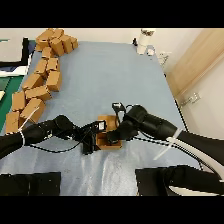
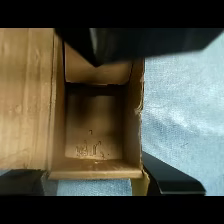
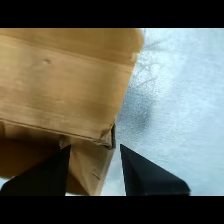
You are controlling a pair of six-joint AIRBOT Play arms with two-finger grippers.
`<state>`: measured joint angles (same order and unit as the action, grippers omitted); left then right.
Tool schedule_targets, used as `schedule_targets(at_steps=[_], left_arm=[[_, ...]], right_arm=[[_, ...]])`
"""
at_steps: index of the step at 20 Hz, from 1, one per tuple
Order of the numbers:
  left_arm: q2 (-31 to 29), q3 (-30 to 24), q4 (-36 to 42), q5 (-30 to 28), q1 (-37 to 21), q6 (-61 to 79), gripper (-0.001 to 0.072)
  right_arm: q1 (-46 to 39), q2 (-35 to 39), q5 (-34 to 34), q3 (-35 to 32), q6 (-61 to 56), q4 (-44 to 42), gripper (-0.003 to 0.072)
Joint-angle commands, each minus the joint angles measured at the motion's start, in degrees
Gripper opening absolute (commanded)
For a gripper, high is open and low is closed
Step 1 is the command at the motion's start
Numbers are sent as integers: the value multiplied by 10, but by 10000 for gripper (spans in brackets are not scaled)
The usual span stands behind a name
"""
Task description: Fold the box.
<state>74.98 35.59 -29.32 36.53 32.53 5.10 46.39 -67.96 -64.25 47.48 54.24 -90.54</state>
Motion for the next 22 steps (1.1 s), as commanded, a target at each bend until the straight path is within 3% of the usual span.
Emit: schedule_targets(at_steps=[1,4,9,10,11,13,14,15,16,22], left_arm=[[0,0,0,0,0,0,462],[0,0,0,0,0,0,462],[0,0,0,0,0,0,462],[0,0,0,0,0,0,462],[0,0,0,0,0,0,462],[0,0,0,0,0,0,462],[0,0,0,0,0,0,462],[0,0,0,0,0,0,462],[0,0,0,0,0,0,462],[0,0,0,0,0,0,462]], right_arm=[[30,-52,-31,31,-60,29,476],[34,-74,-35,37,-70,29,420],[34,-74,-38,38,-83,27,56],[34,-74,-39,38,-83,27,6],[34,-74,-41,38,-83,26,5],[34,-74,-42,39,-81,24,6],[34,-73,-42,39,-77,23,59],[34,-72,-42,40,-77,19,277],[34,-68,-42,41,-73,16,440],[33,-14,-76,41,-71,23,460]])
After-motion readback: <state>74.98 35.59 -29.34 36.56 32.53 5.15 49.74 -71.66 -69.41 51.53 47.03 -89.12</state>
